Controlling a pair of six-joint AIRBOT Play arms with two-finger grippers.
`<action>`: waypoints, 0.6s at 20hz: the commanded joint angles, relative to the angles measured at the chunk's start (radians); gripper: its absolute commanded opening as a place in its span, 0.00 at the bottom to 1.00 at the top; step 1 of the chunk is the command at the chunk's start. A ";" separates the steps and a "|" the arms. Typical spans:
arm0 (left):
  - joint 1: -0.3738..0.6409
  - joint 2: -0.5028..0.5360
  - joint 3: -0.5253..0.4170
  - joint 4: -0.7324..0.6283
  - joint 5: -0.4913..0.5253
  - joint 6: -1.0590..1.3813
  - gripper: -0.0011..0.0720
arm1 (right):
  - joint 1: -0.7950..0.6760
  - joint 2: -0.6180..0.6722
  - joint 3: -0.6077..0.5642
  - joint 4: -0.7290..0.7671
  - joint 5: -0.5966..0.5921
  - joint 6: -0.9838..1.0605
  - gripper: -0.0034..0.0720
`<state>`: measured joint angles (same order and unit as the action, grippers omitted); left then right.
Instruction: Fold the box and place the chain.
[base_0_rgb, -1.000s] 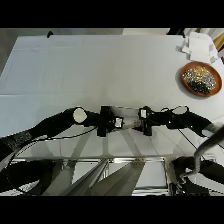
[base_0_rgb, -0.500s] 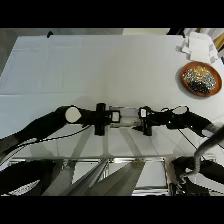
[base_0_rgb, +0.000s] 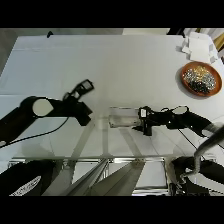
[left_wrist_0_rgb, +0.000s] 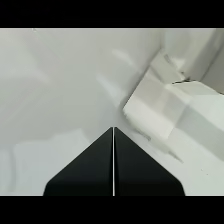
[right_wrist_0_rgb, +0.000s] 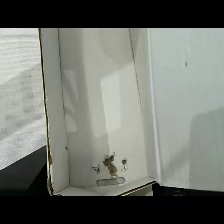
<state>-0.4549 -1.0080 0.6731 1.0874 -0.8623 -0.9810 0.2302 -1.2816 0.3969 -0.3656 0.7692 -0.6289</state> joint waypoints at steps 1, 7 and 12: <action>0.109 0.005 -0.003 0.018 -0.076 -0.290 0.02 | 0.000 0.000 0.000 0.000 0.001 0.000 0.59; 0.066 -0.183 -0.005 -0.114 -0.092 -0.344 0.02 | 0.000 0.000 0.000 0.000 0.001 0.000 0.59; 0.011 -0.292 -0.005 -0.190 -0.092 -0.272 0.02 | 0.000 0.000 0.000 0.000 0.001 0.000 0.59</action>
